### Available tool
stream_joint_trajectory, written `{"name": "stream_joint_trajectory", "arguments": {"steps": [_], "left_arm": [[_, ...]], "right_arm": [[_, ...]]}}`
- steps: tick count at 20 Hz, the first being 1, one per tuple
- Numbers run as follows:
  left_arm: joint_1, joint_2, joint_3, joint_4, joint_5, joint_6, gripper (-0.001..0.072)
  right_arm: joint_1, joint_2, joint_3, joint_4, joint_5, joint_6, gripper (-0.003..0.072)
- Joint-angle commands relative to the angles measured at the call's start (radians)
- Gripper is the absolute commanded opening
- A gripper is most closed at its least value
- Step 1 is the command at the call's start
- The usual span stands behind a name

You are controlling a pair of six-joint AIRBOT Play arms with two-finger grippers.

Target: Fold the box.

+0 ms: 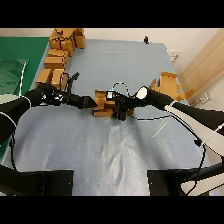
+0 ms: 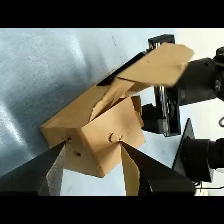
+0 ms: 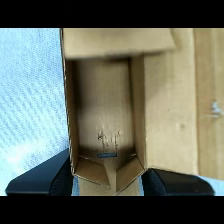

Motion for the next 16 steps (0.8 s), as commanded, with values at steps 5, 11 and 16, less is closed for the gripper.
{"name": "stream_joint_trajectory", "arguments": {"steps": [5,11,16], "left_arm": [[-0.077,0.002,0.156,0.314,0.021,-0.467,0.0527],[-0.159,0.001,0.203,0.492,0.021,-0.671,0.0526],[-0.225,0.001,0.203,0.59,0.108,-0.853,0.0526]], "right_arm": [[0.0,0.0,0.0,0.0,0.0,-0.001,0.051],[0.0,0.0,0.0,0.0,0.0,-0.001,0.051],[0.0,0.0,0.0,0.0,0.0,-0.001,0.051]]}}
